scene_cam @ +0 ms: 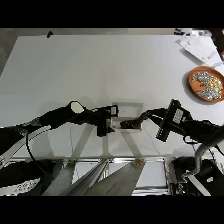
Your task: Fold the box and place the chain.
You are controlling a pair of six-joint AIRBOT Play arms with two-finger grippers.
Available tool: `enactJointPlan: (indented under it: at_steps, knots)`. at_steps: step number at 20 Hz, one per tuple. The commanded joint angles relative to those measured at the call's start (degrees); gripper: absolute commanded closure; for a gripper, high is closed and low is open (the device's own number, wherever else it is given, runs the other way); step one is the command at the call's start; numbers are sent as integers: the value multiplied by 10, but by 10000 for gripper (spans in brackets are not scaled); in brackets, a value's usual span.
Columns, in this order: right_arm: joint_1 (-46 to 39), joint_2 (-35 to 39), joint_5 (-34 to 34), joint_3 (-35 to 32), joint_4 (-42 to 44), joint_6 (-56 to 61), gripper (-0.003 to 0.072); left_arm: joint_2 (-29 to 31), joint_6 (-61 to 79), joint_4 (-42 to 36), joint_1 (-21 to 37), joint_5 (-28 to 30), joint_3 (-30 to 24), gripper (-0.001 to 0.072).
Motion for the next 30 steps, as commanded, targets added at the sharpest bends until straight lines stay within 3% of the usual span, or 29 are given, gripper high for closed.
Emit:
enactJointPlan:
  at_steps: [1,12,13,17,22,24,26,29,30]
  knots:
    - [0,-24,11,1,117,6,667,0,0,0,0,0,0,395]
    - [0,-315,59,1,156,6,664,0,0,0,0,0,0,395]
    - [0,-325,59,1,160,6,659,0,0,0,0,0,0,395]
    - [0,-336,58,1,195,6,492,0,0,0,0,0,0,395]
    - [0,-311,84,3,213,8,482,0,0,0,0,0,0,395]
    - [0,-266,113,5,181,39,485,0,0,0,0,0,0,395]
    - [0,-204,133,5,94,122,488,0,0,0,0,0,0,395]
    - [0,-127,150,5,-131,303,649,0,0,0,0,0,0,395]
    - [0,-118,150,5,-201,369,667,0,0,0,0,0,0,395]
